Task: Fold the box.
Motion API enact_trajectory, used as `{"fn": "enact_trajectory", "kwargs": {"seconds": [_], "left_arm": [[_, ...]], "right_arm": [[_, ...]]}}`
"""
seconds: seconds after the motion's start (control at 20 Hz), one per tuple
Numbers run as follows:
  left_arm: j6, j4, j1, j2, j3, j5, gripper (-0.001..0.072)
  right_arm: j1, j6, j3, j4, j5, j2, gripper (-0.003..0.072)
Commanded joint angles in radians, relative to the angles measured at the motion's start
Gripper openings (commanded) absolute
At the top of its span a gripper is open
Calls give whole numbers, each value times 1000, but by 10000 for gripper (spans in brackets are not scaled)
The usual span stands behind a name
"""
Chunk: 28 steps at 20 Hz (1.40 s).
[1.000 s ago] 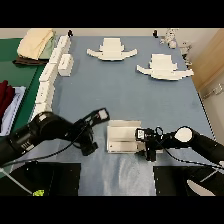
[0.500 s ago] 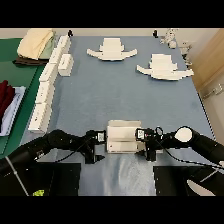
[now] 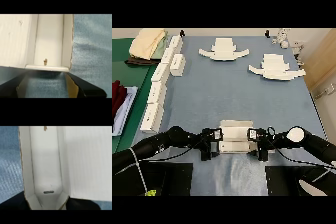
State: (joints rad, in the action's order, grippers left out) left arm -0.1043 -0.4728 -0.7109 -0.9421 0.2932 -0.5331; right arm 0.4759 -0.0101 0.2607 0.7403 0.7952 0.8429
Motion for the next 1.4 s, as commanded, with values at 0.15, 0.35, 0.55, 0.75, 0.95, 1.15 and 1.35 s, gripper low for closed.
{"fn": "enact_trajectory", "kwargs": {"seconds": [0.15, 0.35, 0.55, 0.75, 0.95, 1.15, 1.35], "left_arm": [[-60, 8, -20, -27, 24, -2, 697], [-64, 6, -25, -28, 25, -1, 696], [-93, 44, -26, -55, 25, 3, 697], [-125, 87, -63, -84, 39, 35, 696], [-124, 87, -62, -85, 40, 36, 695], [-124, 86, -63, -85, 40, 36, 453], [-123, 86, -62, -85, 40, 36, 453]], "right_arm": [[0, 0, 0, 0, 0, -1, 504], [0, 0, 0, 0, 0, -1, 504], [0, 0, 0, 0, 0, -1, 504], [0, 0, 0, 0, 0, -1, 504], [0, 0, 0, 0, 0, -1, 504], [0, 0, 0, 0, 0, -1, 504], [0, 0, 0, 0, 0, -1, 504]]}}
